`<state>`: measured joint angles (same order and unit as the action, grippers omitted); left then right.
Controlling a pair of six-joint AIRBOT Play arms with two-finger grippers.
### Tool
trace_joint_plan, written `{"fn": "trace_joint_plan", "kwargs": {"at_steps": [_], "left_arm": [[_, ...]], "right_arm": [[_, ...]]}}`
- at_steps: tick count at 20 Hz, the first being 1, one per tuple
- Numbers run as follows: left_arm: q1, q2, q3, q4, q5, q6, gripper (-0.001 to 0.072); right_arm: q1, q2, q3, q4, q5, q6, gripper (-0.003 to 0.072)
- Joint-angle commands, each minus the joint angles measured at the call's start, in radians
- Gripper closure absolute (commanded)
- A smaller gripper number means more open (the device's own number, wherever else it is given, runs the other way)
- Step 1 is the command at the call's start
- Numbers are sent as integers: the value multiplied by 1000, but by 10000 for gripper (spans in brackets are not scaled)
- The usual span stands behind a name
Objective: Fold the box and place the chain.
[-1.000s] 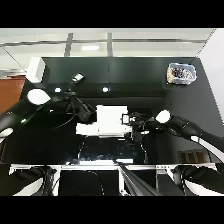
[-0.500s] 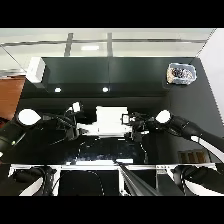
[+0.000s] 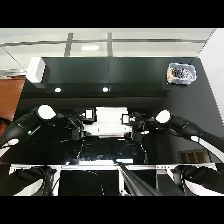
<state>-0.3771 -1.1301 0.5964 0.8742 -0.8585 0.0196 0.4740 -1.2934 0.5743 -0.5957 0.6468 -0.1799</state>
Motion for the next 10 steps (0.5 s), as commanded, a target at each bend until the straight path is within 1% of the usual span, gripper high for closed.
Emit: {"fn": "trace_joint_plan", "kwargs": {"at_steps": [1, 3, 4, 5, 6, 9, 10], "left_arm": [[-48, -22, 6, -33, 51, 8, 78], [-59, -22, 6, -56, 61, 8, 260], [-60, -22, 6, -57, 61, 8, 405], [-60, -22, 6, -70, 56, 7, 510], [-60, -22, 6, -80, 43, 7, 547], [-60, -22, 6, -83, 14, 1, 553], [-60, -22, 5, -112, 15, 0, 553]], "right_arm": [[1, 0, 0, 0, 0, 0, 259], [1, 0, 0, 0, 0, 0, 259], [1, 0, 0, 0, 0, 0, 259], [1, 0, 0, 0, 0, 0, 259], [1, 0, 0, 0, 0, 0, 259], [1, 0, 0, 0, 0, 0, 259], [1, 0, 0, 0, 0, 0, 259]]}}
